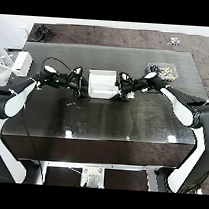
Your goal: Fold the box and place the chain.
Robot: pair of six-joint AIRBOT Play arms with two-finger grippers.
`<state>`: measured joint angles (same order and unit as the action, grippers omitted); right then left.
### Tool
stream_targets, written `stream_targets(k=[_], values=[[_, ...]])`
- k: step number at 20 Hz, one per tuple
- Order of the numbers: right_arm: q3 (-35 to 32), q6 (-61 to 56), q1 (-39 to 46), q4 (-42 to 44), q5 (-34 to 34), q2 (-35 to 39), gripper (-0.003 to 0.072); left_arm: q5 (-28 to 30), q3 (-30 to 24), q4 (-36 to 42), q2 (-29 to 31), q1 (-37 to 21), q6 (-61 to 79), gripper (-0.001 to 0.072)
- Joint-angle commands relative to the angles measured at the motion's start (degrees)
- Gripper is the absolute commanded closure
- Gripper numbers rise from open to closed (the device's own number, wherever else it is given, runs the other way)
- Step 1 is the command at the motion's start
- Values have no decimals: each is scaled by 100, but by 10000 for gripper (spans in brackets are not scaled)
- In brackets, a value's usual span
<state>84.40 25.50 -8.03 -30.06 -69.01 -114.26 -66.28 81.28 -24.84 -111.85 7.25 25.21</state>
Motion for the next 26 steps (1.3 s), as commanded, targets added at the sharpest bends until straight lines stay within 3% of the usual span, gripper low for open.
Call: stream_targets(k=[1, 26], values=[[2, 2, -7, 0, -7, 2, 126, 199, 0, 42, -4, 98, 85, -11], [2, 2, -7, 0, -4, 2, 126, 568, 57, 131, -81, 328, 186, -9]])
